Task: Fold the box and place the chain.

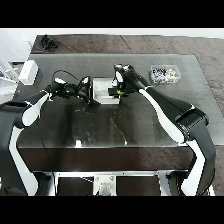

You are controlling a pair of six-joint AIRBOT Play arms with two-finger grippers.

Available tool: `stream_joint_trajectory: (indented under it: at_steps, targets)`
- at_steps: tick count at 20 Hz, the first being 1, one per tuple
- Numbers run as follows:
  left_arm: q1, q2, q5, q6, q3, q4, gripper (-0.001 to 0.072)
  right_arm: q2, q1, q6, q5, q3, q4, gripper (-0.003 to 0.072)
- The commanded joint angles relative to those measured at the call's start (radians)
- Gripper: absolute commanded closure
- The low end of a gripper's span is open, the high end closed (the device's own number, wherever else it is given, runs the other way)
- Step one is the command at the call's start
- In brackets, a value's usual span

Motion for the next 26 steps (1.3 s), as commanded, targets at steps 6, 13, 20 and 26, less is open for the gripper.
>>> stream_joint_trajectory:
  at_steps: [6, 13, 20, 26]
  targets:
    - [-0.001, 0.0, 0.003, -0.001, 0.0, -0.001, 0.0354, 0.013, 0.003, 0.0, 0.014, 0.011, 0.044, 0.0351]
    - [-0.001, 0.001, 0.003, -0.001, 0.0, -0.002, 0.0354, 0.059, 0.003, -0.008, 0.01, 0.011, 0.051, 0.0273]
    - [-0.001, 0.0, 0.003, -0.001, 0.0, -0.002, 0.0354, 0.115, 0.003, -0.034, 0.01, 0.011, 0.073, 0.0242]
    - [-0.001, 0.0, 0.003, -0.001, 0.0, -0.001, 0.0354, 0.226, -0.011, -0.118, 0.008, 0.011, 0.007, 0.024]
